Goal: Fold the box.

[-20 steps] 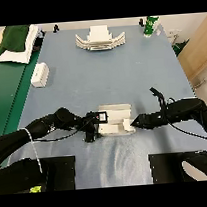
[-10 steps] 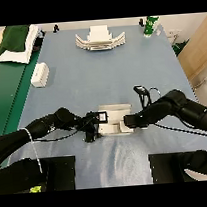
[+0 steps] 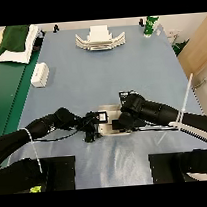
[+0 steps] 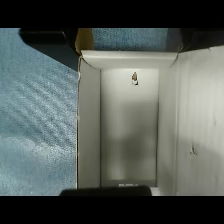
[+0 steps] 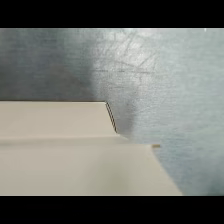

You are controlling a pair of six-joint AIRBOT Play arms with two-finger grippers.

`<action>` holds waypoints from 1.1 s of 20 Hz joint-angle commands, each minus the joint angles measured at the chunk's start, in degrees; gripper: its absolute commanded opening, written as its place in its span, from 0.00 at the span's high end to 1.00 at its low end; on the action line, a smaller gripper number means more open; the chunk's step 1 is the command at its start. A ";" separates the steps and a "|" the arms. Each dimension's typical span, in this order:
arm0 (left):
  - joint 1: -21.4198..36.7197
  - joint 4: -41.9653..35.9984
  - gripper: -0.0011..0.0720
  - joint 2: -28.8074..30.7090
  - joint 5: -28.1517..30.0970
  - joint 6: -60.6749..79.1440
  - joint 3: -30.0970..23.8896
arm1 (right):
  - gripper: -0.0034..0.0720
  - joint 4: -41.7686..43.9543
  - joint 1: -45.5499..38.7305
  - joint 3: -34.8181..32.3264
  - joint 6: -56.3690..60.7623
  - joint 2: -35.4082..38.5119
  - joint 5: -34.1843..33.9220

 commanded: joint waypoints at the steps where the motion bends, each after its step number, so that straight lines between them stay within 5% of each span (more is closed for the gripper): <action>1: 0.04 -0.02 0.34 0.00 0.02 0.02 0.04 | 0.54 -2.29 1.01 1.44 4.46 -3.13 -2.16; 4: 0.04 -0.02 0.34 0.00 0.04 0.02 0.04 | 0.57 -4.26 0.96 1.44 4.94 -3.13 -5.33; 6: 0.04 -0.04 0.34 0.00 0.04 0.02 0.04 | 0.93 -5.07 0.96 1.44 4.90 -3.13 -6.25; 11: 0.04 -0.02 0.34 0.00 0.02 0.02 0.04 | 0.96 -4.87 0.96 1.55 4.42 -2.95 -6.25; 12: 0.04 -0.02 0.34 0.00 0.04 0.02 0.04 | 0.94 -4.55 0.96 1.73 3.50 -2.80 -6.32; 15: 0.04 -0.02 0.34 0.00 0.04 0.02 0.04 | 0.31 -4.15 0.96 2.82 1.36 -1.42 -7.37; 22: 0.04 -0.02 0.34 0.00 0.04 0.02 0.04 | 0.34 -7.82 0.90 5.33 -1.44 9.05 -14.60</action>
